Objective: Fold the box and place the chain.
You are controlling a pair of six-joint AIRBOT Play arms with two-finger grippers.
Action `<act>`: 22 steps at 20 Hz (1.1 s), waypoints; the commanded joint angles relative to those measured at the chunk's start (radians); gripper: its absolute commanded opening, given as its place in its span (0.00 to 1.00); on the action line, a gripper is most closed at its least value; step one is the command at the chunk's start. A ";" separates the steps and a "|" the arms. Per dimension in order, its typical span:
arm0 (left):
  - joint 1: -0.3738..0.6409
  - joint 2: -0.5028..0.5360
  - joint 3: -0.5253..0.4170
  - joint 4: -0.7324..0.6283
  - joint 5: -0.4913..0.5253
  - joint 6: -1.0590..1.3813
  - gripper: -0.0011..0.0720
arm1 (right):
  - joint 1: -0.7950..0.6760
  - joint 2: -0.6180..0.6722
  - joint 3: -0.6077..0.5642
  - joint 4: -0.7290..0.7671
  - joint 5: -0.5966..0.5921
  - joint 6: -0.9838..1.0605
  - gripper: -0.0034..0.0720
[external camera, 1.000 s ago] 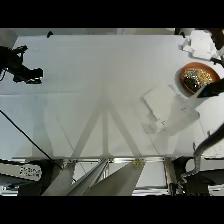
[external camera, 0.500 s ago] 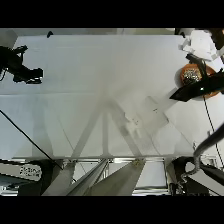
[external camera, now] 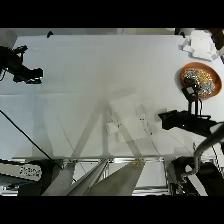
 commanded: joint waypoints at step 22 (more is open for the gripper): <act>-0.006 -0.003 0.000 -0.163 0.023 0.066 0.63 | 0.122 0.143 -0.157 -0.167 -0.130 0.340 0.07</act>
